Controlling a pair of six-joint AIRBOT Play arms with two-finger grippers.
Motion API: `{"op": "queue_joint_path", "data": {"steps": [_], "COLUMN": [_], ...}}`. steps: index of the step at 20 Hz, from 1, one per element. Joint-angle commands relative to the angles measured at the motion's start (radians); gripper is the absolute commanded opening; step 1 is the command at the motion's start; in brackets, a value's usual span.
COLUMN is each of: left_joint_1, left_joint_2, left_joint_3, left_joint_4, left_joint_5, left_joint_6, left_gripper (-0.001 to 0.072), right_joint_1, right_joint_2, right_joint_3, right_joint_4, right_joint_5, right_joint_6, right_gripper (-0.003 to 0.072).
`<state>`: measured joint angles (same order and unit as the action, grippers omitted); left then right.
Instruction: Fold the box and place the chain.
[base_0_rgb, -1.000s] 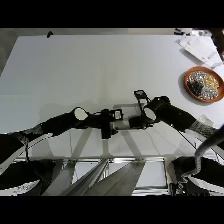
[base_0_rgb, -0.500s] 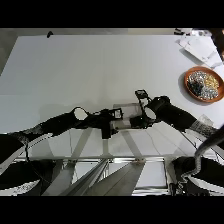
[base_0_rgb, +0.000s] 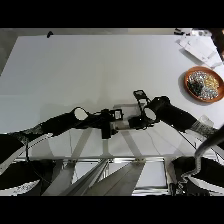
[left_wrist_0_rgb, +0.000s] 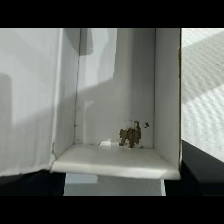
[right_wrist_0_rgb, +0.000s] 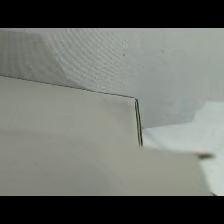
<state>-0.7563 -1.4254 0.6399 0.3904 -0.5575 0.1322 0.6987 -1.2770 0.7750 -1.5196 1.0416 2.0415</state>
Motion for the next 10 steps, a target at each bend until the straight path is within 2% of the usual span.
{"op": "queue_joint_path", "data": {"steps": [1, 7, 9, 10], "left_joint_1": [0.000, 0.000, 0.000, 0.000], "left_joint_2": [0.001, 0.001, 0.001, 0.001], "left_joint_3": [0.000, 0.000, 0.000, 0.000], "left_joint_4": [-0.001, -0.001, -0.001, -0.001], "left_joint_5": [0.000, 0.000, 0.000, 0.000], "left_joint_6": [-0.002, -0.001, -0.001, -0.001], "left_gripper": [0.0392, 0.0392, 0.0392, 0.0392], "right_joint_1": [-0.001, -0.057, -0.092, -0.123], "right_joint_2": [0.067, 0.266, 0.357, 0.401], "right_joint_3": [0.000, 0.000, 0.000, 0.000], "right_joint_4": [-0.048, -0.153, -0.185, -0.182], "right_joint_5": [0.022, 0.163, 0.164, 0.126], "right_joint_6": [-0.053, -0.082, -0.116, -0.116], "right_gripper": [0.0441, 0.0447, 0.0447, 0.0446]}}
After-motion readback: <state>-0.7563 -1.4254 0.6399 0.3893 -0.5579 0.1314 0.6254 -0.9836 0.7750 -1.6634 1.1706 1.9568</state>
